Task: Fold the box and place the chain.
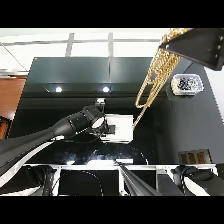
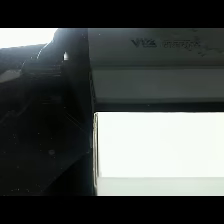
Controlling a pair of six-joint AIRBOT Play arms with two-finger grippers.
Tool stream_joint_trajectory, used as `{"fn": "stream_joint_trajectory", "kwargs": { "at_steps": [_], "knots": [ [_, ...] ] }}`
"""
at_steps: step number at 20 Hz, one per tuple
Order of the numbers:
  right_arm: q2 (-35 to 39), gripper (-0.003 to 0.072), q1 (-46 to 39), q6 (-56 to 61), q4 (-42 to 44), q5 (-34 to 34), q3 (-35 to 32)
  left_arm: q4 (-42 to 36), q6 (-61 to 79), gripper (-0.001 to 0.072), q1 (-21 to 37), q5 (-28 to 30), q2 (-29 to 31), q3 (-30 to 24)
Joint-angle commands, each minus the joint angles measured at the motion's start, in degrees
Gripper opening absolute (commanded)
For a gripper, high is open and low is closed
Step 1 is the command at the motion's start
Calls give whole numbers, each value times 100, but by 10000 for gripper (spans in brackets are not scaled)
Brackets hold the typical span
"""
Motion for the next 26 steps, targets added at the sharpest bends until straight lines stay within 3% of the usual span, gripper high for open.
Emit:
{"fn": "stream_joint_trajectory", "kwargs": {
  "at_steps": [1,10,14,18,26],
  "knots": [
    [-4,2,4,-4,267,-302,2,0,7,31,2,2,4,4],
    [-9,2,4,-4,367,-479,2,0,7,30,2,0,4,4],
    [-138,3,118,-4,367,-225,-66,0,7,31,2,0,4,4],
    [-188,3,369,-50,319,-291,-573,2,7,31,2,2,4,4],
    [-111,4,-66,-37,72,247,-601,2,7,31,2,4,4,4]
  ]
}}
